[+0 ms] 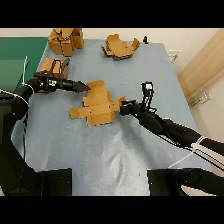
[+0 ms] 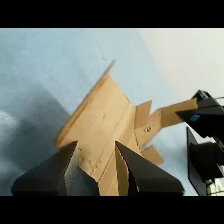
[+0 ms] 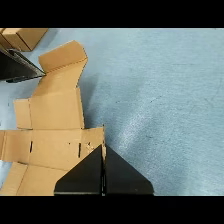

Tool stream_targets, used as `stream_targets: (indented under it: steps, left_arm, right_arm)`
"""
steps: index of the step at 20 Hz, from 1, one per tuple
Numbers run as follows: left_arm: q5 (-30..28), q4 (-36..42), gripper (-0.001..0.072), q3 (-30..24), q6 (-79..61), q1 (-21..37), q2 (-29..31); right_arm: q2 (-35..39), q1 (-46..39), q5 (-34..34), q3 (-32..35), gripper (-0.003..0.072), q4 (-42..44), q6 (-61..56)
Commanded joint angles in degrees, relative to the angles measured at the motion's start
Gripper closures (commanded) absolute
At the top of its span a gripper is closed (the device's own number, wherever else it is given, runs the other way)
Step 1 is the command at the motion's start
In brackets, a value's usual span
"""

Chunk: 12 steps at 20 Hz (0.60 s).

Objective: Fold the box.

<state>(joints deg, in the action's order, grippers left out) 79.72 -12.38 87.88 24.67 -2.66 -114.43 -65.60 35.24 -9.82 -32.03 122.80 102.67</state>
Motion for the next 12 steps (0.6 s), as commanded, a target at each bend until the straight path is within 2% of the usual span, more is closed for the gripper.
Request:
stream_targets:
  steps: [1, 3, 5, 7, 9, 12]
  left_arm:
    - [4.50, -3.72, 0.0353, 2.47, 1.90, 0.15, -2.03]
    - [5.27, -5.57, 0.0352, 2.47, 1.97, 1.84, -2.03]
    - [8.28, -1.84, 0.0352, 2.47, 1.95, 4.52, -1.95]
    - [10.01, -1.53, 0.0353, 2.47, 3.02, 6.88, -1.95]
    - [9.90, -6.27, 0.0352, 2.47, 5.38, 6.97, -1.97]
    - [9.18, -6.45, 0.0352, 2.49, 4.24, 4.63, -1.97]
  right_arm:
    - [-0.04, -0.04, -0.04, 0.02, 0.0684, 0.07, -0.22]
    - [-0.04, -0.04, 0.02, 0.02, 0.0684, 0.44, -0.20]
    - [-0.07, -0.04, 0.00, 0.02, 0.0684, 0.44, -0.20]
    - [-0.07, -0.07, 0.00, 0.02, 0.0684, 0.44, -0.20]
    - [-0.04, -0.17, 0.00, 0.02, 0.0684, 0.46, -0.22]
    - [-0.07, -0.17, 0.00, 0.02, 0.0684, 0.48, -0.22]
